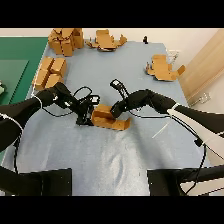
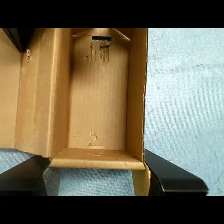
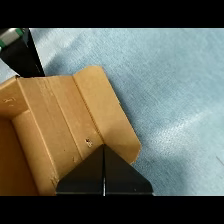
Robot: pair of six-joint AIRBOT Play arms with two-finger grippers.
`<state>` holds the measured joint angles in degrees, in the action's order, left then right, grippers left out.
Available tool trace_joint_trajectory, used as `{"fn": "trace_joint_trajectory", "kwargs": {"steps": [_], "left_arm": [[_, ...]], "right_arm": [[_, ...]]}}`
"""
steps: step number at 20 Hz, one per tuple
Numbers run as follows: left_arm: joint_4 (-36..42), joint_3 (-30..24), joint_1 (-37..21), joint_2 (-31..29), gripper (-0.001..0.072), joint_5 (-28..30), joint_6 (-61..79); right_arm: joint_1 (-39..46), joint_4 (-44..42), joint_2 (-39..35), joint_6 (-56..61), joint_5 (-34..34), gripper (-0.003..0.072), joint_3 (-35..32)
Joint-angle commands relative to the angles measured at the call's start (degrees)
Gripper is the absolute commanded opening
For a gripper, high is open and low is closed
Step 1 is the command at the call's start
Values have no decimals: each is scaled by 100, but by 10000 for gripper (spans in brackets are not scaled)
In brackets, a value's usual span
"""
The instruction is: Fold the box.
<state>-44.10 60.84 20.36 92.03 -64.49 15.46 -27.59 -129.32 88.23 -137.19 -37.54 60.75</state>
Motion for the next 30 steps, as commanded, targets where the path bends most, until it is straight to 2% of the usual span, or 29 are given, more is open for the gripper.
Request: {"fn": "trace_joint_trajectory", "kwargs": {"steps": [1, 8, 10, 12, 14, 16, 18, 19, 20, 21, 25, 30], "left_arm": [[46, 50, -2, -4, 18, -2, -7], [76, 92, -2, -4, 18, -13, -11], [76, 92, -2, -4, 18, -26, -11], [55, 92, -2, -4, 19, -57, -11], [35, 92, -4, -4, 19, -63, -15], [37, 94, -4, -4, 19, -59, -13], [35, 92, -4, -4, 19, -59, -13], [33, 92, -7, -4, 19, -61, -15], [35, 92, -4, -4, 19, -59, -13], [37, 92, -4, -4, 19, -63, -15], [35, 92, -4, -4, 19, -61, -15], [35, 92, -4, -4, 18, -61, -13]], "right_arm": [[11, -17, 50, -48, -105, 6, 76], [33, 50, -42, -42, -192, 5, 155], [131, 122, -350, 28, -190, 4, 149], [219, 697, -876, 428, -210, 4, 55], [328, 1270, -1541, 785, -428, 4, -339], [369, 1563, -2225, 835, -660, 4, -1016], [323, 1596, -2653, 332, -756, 6, -1652], [262, 1539, -2686, -175, -791, 25, -1823], [192, 1381, -2640, -706, -761, 201, -1867], [98, 1156, -2544, -1200, -579, 427, -1856], [-315, 1027, -2107, -1742, 925, 431, -1840], [-573, 809, -1482, -1740, 1005, 408, -1773]]}}
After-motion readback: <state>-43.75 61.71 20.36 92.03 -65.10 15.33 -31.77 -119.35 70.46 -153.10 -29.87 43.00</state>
